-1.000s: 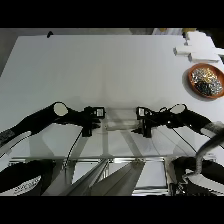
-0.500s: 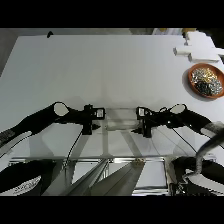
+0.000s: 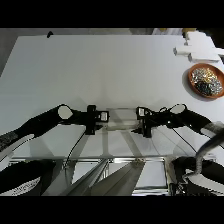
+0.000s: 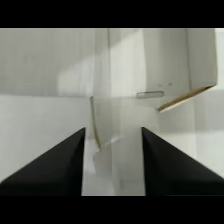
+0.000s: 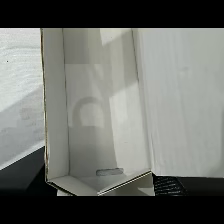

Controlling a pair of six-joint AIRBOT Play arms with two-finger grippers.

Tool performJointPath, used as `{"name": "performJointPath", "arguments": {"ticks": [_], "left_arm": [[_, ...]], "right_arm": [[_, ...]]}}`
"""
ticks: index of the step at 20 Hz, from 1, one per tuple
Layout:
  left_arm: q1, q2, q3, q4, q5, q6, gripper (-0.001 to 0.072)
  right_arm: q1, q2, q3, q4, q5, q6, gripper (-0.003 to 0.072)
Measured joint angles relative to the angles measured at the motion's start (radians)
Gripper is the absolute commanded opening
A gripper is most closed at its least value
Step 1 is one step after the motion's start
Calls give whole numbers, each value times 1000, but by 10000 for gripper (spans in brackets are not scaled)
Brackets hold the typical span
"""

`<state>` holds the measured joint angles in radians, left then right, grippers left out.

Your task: Fold the box and place the chain.

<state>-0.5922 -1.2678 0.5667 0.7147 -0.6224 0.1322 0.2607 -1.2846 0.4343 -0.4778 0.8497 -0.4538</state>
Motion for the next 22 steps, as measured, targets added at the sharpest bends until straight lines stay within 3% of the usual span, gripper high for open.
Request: {"name": "performJointPath", "arguments": {"ticks": [9,18,19,21,22], "left_arm": [[-51,0,0,-2,-43,-26,264],[-57,0,0,-4,-10,-64,261],[-57,0,0,-4,-10,-65,236],[-57,0,0,-4,-9,-68,73],[-57,0,0,-5,-6,-68,59]], "right_arm": [[0,0,0,0,0,0,399],[0,0,0,0,0,0,399],[0,0,0,0,0,0,399],[0,0,0,0,0,0,399],[0,0,0,0,0,0,399]]}}
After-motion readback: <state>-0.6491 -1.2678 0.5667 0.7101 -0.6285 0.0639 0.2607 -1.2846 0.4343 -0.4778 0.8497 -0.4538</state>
